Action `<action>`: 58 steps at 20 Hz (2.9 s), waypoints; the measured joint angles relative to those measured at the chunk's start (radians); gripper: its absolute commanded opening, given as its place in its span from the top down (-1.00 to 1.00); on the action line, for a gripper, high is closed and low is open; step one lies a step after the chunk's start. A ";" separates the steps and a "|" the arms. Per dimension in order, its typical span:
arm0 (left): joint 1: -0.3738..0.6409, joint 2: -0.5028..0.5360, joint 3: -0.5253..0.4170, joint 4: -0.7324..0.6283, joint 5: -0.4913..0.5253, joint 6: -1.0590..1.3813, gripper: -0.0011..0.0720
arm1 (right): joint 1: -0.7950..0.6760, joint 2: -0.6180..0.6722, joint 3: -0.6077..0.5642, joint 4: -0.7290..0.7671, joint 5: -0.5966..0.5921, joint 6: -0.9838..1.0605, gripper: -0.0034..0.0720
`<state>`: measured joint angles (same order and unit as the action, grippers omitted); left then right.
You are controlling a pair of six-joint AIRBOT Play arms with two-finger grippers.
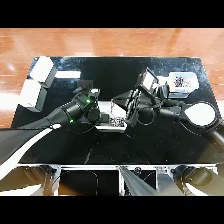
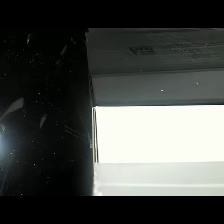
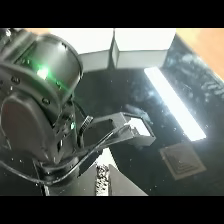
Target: Fold the box and place the chain.
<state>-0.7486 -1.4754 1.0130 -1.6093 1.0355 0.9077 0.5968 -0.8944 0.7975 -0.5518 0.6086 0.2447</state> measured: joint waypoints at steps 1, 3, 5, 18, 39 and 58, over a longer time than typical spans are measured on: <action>0.000 0.000 0.000 0.000 0.000 0.000 0.90 | 0.000 -0.004 -0.001 -0.008 0.000 0.018 0.82; 0.000 0.000 0.000 0.000 0.000 0.000 0.90 | 0.001 -0.014 -0.016 -0.034 0.004 0.057 0.82; 0.000 0.000 0.000 0.000 0.000 0.000 0.90 | 0.001 -0.029 -0.047 -0.051 0.012 0.089 0.82; 0.000 0.000 0.001 -0.007 -0.026 0.001 0.90 | -0.125 0.003 -0.117 -0.177 0.076 0.369 -0.93; 0.045 0.236 0.115 0.140 0.386 0.341 -0.41 | -0.461 0.085 -0.161 -0.502 0.679 0.971 -0.93; 0.429 0.623 -0.432 -0.099 0.046 0.422 -0.41 | -0.172 -0.821 0.849 -0.546 0.801 0.809 -0.93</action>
<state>-0.3199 -0.8524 0.5808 -1.7081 1.0817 1.3293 0.4248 -1.7149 1.6463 -1.0977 1.4101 1.0534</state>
